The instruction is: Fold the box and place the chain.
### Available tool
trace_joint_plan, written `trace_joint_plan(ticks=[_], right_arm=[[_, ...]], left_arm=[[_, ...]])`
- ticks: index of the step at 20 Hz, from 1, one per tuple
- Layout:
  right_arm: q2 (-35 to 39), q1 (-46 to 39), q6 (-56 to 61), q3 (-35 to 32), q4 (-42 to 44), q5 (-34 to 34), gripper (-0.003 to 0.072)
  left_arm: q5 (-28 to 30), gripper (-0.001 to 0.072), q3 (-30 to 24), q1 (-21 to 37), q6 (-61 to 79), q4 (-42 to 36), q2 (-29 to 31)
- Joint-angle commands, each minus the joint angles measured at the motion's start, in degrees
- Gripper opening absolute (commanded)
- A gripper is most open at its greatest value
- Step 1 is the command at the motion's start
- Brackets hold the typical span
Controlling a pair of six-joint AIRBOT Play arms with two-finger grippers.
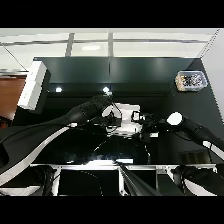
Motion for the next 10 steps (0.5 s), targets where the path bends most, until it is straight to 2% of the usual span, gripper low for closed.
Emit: trace_joint_plan(ticks=[1,4,9,10], right_arm=[[4.39,-0.33,2.69,0.42,-5.35,3.23,0.0635],[8.24,-1.7,2.84,0.46,-8.0,7.72,0.0634],[8.31,-1.88,1.9,0.44,-7.72,6.12,0.0633],[8.2,-1.88,1.46,0.44,-7.06,6.03,0.0608]], left_arm=[[-1.05,0.0023,0.02,0.02,-0.22,0.33,0.02],[-1.27,0.0023,0.0,-0.04,-0.63,0.11,0.04],[-2.54,0.0024,0.0,-0.09,-0.61,0.13,0.04],[-2.54,0.0025,0.0,-0.09,-0.61,0.13,0.04]])
